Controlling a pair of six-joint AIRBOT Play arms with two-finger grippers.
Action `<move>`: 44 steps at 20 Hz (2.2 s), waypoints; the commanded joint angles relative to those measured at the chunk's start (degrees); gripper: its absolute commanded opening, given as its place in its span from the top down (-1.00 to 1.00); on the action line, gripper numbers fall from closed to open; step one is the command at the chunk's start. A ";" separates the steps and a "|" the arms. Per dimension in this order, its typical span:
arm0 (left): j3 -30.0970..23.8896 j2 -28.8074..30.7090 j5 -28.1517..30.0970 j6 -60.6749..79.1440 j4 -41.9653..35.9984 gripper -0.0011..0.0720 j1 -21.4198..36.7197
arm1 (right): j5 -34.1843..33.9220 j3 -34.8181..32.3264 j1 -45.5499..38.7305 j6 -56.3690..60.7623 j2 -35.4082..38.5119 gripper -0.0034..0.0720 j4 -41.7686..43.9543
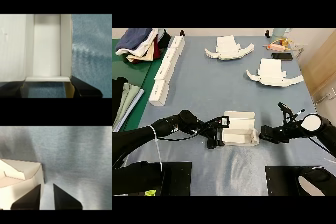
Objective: Fold the box.
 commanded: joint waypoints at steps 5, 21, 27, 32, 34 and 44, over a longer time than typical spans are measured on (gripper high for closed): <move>0.02 0.00 0.00 0.02 0.02 -0.45 0.04 | 0.02 1.07 0.07 -3.48 0.74 0.25 6.69; 0.00 0.00 0.00 0.02 0.02 -0.45 0.04 | -4.26 1.20 5.55 -4.79 -3.17 -0.08 6.36; 0.00 0.00 0.00 0.04 0.02 -0.45 0.04 | -4.17 7.80 15.02 14.49 -9.07 -0.01 -11.45; 0.00 0.00 -0.02 0.02 0.02 -0.45 0.04 | 2.80 15.41 24.59 32.37 -16.13 0.00 -22.91; 0.00 0.00 0.00 0.02 0.02 -0.45 0.04 | 5.51 18.60 27.69 37.24 -19.54 0.11 -26.12; 0.02 0.00 0.00 0.02 0.02 -0.45 0.04 | 12.79 25.92 32.30 47.39 -29.29 0.14 -31.67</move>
